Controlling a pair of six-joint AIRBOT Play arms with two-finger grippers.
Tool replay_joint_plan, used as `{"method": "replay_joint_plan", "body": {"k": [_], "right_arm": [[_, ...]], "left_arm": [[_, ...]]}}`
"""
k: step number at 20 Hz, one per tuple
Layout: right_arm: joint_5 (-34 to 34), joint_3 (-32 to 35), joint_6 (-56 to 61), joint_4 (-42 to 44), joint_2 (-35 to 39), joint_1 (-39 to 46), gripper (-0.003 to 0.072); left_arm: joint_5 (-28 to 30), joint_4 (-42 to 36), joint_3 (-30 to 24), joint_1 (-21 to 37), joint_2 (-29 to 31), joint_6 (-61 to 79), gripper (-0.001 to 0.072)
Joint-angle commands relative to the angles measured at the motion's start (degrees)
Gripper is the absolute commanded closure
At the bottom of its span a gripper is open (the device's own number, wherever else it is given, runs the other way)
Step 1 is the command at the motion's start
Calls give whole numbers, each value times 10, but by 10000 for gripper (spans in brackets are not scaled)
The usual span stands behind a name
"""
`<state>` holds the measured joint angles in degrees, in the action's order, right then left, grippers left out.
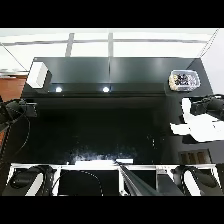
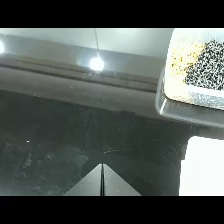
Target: Fold the box and place the chain.
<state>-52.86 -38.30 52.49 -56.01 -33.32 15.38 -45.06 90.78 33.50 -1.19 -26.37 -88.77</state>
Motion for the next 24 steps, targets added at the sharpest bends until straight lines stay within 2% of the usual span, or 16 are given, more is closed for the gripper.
{"method": "replay_joint_plan", "body": {"k": [1, 14, 18, 22, 24], "right_arm": [[0, 0, 0, 0, 0, 0, 675], [0, 0, 0, 0, 0, 0, 675], [9, 0, 0, 28, 0, 0, 674], [44, 0, 1, 97, 0, 0, 674], [36, 0, 7, 141, 0, 0, 674]], "left_arm": [[0, 0, 0, 0, 0, 0, 685], [0, 0, 0, 0, 0, 0, 685], [4, -12, 0, 0, 0, 0, 685], [79, -31, -1, 0, -5, 0, 685], [131, -88, -1, 0, -23, -2, 684]]}}
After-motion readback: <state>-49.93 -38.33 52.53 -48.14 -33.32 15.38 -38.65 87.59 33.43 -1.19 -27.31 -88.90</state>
